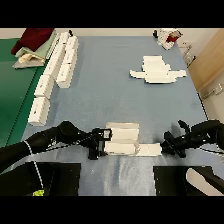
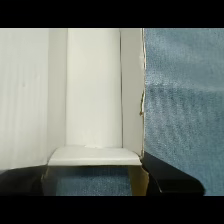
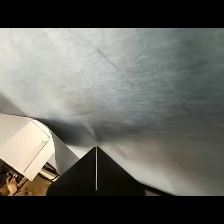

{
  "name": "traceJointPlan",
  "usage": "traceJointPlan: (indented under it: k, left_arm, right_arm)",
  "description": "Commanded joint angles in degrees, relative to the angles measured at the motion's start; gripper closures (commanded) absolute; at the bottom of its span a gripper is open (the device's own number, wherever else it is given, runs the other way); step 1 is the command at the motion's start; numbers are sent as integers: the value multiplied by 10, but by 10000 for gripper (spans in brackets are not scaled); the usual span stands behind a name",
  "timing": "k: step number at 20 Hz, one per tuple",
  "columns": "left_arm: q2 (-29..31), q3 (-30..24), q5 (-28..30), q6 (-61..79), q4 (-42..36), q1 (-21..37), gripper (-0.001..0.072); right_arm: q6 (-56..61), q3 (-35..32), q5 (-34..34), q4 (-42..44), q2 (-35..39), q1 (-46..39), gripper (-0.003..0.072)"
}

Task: Fold the box.

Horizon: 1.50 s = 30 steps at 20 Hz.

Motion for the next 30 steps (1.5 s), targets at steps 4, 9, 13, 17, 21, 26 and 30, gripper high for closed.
traceJointPlan:
  k: [4, 9, 13, 17, 21, 26, 30]
  left_arm:
    - [0, 0, 0, 0, 0, 0, 188]
    - [0, 0, 0, 0, 0, 0, 188]
    - [0, 0, 0, 0, 0, 0, 188]
    - [0, 0, 0, 0, 0, 0, 188]
    - [0, 0, 0, 0, 0, 0, 188]
    - [0, 0, 0, 0, 0, 0, 188]
    - [0, 0, 0, 0, 0, 0, 188]
  right_arm:
    - [-24, -17, 2, 71, 8, 33, 685]
    - [-17, -17, 43, 110, 24, 112, 684]
    - [-8, -15, 43, 128, 75, 139, 685]
    - [3, -15, 36, 148, 158, 142, 643]
    - [3, -12, 62, 160, 191, 180, 387]
    - [18, 4, 141, 151, 187, 280, 228]
    - [28, 8, 177, 142, 158, 353, 250]
